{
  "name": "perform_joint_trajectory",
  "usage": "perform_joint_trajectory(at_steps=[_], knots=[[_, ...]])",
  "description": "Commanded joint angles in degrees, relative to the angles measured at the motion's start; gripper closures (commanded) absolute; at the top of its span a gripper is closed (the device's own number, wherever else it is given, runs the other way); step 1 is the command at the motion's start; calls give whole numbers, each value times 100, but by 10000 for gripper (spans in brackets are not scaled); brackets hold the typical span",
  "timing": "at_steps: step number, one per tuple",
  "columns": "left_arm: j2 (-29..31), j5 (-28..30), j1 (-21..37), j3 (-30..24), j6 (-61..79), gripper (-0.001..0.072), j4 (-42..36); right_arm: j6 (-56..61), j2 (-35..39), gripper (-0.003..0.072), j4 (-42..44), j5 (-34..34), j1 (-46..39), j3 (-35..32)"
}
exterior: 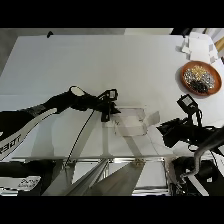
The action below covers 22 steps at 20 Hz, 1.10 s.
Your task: Fold the box and place the chain.
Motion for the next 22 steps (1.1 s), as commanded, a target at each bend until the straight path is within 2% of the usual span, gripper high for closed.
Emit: perform_joint_trajectory(at_steps=[1, 4, 22], knots=[[37, -111, -9, 87, -306, 704, 155, -7, 4, 436, 0, -26, 2, -2], [37, -184, -7, 251, -479, 704, 544, -7, 4, 436, -2, -63, 2, -2], [37, -208, -7, 293, -503, 697, 603, -7, 4, 436, -2, -120, 2, 0]])
